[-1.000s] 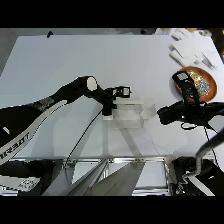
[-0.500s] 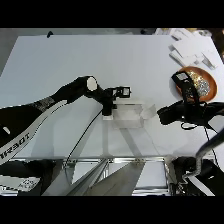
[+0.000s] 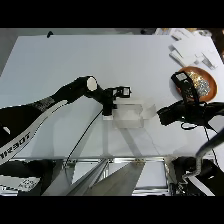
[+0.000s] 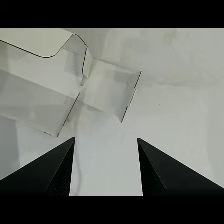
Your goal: Fold the box and place the chain.
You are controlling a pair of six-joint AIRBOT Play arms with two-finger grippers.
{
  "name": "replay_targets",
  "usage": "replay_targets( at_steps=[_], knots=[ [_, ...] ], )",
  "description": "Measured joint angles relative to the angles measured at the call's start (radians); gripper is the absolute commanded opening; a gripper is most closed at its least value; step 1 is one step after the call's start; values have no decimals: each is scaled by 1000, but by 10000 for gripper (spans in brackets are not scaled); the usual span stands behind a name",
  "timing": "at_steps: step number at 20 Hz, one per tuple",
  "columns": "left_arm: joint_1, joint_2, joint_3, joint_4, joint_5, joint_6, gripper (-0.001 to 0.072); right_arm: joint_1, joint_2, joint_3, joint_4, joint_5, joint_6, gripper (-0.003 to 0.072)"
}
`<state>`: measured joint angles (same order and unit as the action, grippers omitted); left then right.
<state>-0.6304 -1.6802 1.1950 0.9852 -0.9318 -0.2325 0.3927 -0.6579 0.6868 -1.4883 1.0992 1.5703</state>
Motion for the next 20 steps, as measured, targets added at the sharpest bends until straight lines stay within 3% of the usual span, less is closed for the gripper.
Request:
replay_targets(
  at_steps=[1, 4, 5, 13, 17, 18, 20],
  knots=[
    [0, 0, 0, 0, 0, 0, 11, 0, 0, 0, 0, 0, -2, 375],
    [0, 0, 0, -1, 1, 0, 11, 0, 0, 0, 3, 0, -42, 53],
    [0, 0, 0, -1, 1, 0, 11, 0, -2, 0, 5, 0, -76, 17],
    [0, 0, 0, -1, 3, 0, 11, 0, -93, -13, 262, 71, -708, 20],
    [0, 0, 0, -2, 3, 0, 11, 13, -150, -28, 278, 112, -873, 20],
    [0, 0, 0, -1, 3, 0, 11, 22, -154, -41, 271, 92, -892, 100],
    [0, 0, 0, -2, 3, 0, 11, 54, -154, -84, 243, 20, -924, 708]
  ],
)
